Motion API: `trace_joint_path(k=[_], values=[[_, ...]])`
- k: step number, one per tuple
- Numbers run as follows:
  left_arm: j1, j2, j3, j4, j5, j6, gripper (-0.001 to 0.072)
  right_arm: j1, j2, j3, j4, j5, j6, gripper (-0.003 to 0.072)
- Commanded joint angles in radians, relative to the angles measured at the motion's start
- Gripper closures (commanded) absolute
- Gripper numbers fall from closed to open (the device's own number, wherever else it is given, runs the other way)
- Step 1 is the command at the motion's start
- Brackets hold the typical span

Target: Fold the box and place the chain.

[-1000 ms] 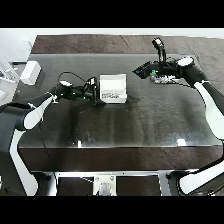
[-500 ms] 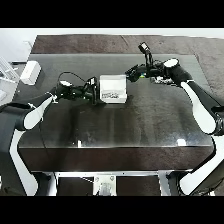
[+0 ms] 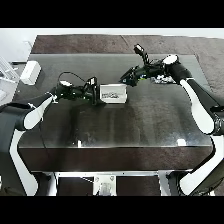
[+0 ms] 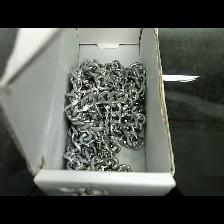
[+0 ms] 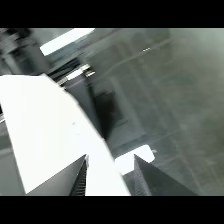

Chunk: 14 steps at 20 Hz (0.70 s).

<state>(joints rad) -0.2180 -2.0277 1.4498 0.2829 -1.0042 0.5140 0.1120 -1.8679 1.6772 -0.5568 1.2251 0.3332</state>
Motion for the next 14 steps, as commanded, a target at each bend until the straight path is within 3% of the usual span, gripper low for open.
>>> trace_joint_path(k=[1,4,5,9,14], values=[[0.0,0.0,0.0,0.0,0.0,0.0,0.0174,0.005,0.0,0.005,-0.037,0.074,-0.006,0.0349],[0.0,0.0,0.0,0.0,0.0,0.0,0.0174,0.025,0.0,0.005,-0.062,0.101,-0.006,0.0344],[0.0,0.0,0.0,0.0,0.0,0.0,0.0174,0.034,0.0,0.005,-0.074,0.101,-0.007,0.0306],[0.0,0.0,0.0,0.0,0.0,0.0,0.0174,0.067,0.0,0.005,-0.112,0.109,-0.04,0.0269],[0.0,0.0,0.0,0.0,0.0,0.0,0.0174,0.074,-0.001,0.005,-0.141,0.119,-0.058,0.0269]])
